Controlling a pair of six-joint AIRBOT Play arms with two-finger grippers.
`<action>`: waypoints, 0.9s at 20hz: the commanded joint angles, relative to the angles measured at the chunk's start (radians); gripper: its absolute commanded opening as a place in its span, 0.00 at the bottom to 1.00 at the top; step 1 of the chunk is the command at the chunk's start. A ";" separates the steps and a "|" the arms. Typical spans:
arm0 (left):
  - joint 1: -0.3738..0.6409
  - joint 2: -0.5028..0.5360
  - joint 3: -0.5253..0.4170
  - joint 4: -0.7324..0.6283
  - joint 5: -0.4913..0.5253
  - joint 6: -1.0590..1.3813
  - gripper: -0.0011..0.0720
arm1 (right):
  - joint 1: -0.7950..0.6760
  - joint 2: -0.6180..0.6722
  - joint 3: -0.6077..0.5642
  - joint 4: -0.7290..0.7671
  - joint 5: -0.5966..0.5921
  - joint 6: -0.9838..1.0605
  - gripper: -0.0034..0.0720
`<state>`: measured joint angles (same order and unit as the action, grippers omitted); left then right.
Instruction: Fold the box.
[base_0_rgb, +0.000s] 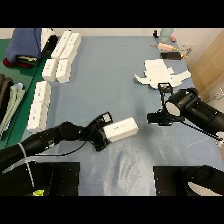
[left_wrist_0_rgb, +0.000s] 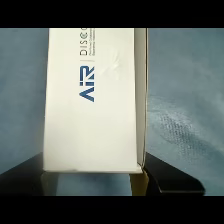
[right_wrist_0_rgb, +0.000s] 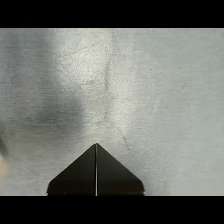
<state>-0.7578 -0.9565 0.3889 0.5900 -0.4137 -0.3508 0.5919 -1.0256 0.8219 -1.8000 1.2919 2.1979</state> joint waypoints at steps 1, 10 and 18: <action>0.150 0.141 0.003 0.316 -0.017 -0.431 0.65 | -0.002 -0.006 0.002 0.001 0.001 0.005 0.05; 0.770 0.190 0.037 0.625 -0.090 -0.874 0.65 | -0.002 -0.006 0.002 0.028 0.000 0.005 0.05; 0.808 -0.211 0.314 0.618 -0.038 -0.873 0.65 | -0.002 -0.006 0.002 0.035 -0.009 0.005 0.05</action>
